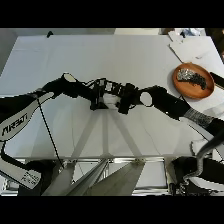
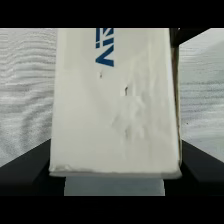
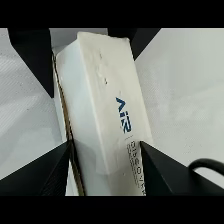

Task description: Fold the box and place the chain.

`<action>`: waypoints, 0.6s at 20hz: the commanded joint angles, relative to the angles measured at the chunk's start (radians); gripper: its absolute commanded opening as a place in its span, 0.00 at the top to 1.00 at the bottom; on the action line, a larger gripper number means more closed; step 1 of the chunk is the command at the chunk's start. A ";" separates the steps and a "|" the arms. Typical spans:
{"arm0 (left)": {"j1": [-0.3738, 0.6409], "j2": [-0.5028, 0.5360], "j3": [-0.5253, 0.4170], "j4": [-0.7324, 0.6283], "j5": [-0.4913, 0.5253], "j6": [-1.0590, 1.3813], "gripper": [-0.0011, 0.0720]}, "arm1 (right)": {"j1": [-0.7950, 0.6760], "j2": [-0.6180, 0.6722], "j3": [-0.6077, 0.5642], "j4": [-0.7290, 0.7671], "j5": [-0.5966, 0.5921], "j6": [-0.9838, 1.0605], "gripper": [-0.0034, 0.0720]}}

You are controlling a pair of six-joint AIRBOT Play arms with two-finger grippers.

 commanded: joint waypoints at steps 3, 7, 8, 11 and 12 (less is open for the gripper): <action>0.000 0.000 0.000 -0.002 0.004 -0.001 0.54 | 0.008 0.035 0.000 -0.004 -0.072 0.004 0.36; 0.000 0.000 0.000 -0.002 0.004 -0.001 0.54 | 0.008 0.026 -0.001 -0.003 -0.088 0.005 0.36; 0.000 0.000 0.000 -0.002 0.004 -0.001 0.54 | 0.008 0.021 -0.001 -0.004 -0.089 0.009 0.37; 0.000 0.000 0.000 -0.002 0.004 -0.001 0.54 | 0.008 -0.001 -0.001 -0.032 -0.098 0.083 0.38; 0.000 0.000 0.000 -0.002 0.004 -0.001 0.54 | 0.008 -0.002 -0.001 -0.039 -0.098 0.083 0.38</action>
